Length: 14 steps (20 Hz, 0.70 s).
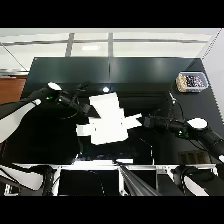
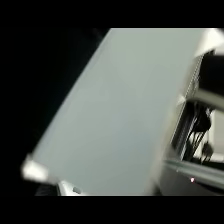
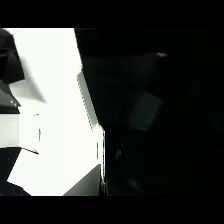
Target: Fold the box and place the chain.
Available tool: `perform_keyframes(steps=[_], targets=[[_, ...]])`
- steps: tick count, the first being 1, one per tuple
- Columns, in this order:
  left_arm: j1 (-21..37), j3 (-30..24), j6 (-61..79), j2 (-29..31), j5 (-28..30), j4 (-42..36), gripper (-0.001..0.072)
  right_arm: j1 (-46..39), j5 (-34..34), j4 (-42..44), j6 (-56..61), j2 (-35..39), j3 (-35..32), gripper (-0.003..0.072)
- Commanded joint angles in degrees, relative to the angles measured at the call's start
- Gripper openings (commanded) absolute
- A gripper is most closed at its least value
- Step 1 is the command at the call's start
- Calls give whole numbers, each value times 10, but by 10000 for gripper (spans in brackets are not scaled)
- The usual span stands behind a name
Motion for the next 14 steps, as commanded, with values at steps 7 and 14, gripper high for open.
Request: perform_keyframes(steps=[7,14], targets=[[-45,42,70,-22,-43,53,32,-7,8,-70,1,0,6,230],[-60,1,55,65,4,43,30,-83,160,-280,0,0,149,611]])
